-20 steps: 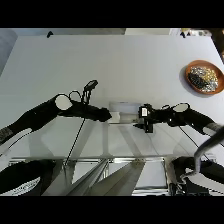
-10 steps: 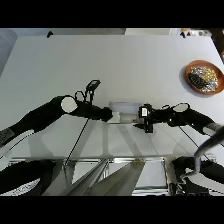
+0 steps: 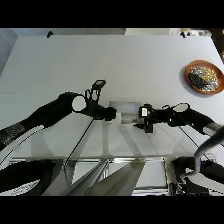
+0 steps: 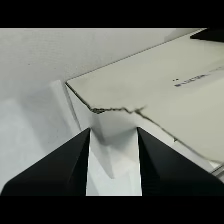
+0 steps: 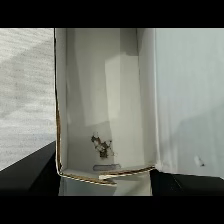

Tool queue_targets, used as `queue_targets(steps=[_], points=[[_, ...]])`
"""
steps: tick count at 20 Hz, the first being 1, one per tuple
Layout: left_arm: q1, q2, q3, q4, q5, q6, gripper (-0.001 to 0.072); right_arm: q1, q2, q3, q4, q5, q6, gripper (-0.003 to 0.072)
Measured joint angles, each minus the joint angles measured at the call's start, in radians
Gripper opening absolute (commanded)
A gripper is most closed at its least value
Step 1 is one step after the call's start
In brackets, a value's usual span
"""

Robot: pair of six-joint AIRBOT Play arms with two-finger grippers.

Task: Fold the box and place the chain.

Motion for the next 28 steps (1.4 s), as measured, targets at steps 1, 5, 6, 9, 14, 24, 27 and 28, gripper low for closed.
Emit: queue_targets(steps=[1, 5, 6, 9, 14, 24, 27, 28], points=[[-0.005, -0.002, 0.005, 0.011, -0.004, -0.02, 0.0334, 0.0, 0.0, 0.0, 0.0, 0.0, 0.0, 0.0318], [-0.024, -0.019, 0.033, 0.055, -0.025, -0.088, 0.0333, 0.0, 0.0, 0.0, 0.0, 0.0, 0.0, 0.0318], [-0.029, -0.028, 0.043, 0.068, -0.042, -0.108, 0.0333, 0.0, 0.0, 0.0, 0.0, 0.0, 0.0, 0.0318], [-0.045, -0.063, 0.092, 0.118, -0.097, -0.174, 0.0333, 0.0, 0.0, 0.0, 0.0, 0.0, 0.0, 0.0318], [-0.064, -0.105, 0.158, 0.177, -0.157, -0.291, 0.0332, 0.0, 0.0, 0.0, 0.0, 0.0, 0.0, 0.0318], [-0.095, -0.142, 0.269, 0.269, -0.285, -0.415, 0.0271, 0.0, 0.0, 0.0, 0.0, 0.0, 0.0, 0.0318], [-0.109, -0.175, 0.301, 0.275, -0.332, -0.423, 0.0274, 0.0, 0.0, 0.0, 0.0, 0.0, 0.0, 0.0318], [-0.111, -0.183, 0.307, 0.276, -0.348, -0.428, 0.0274, 0.0, 0.0, 0.0, 0.0, 0.0, 0.0, 0.0318]])
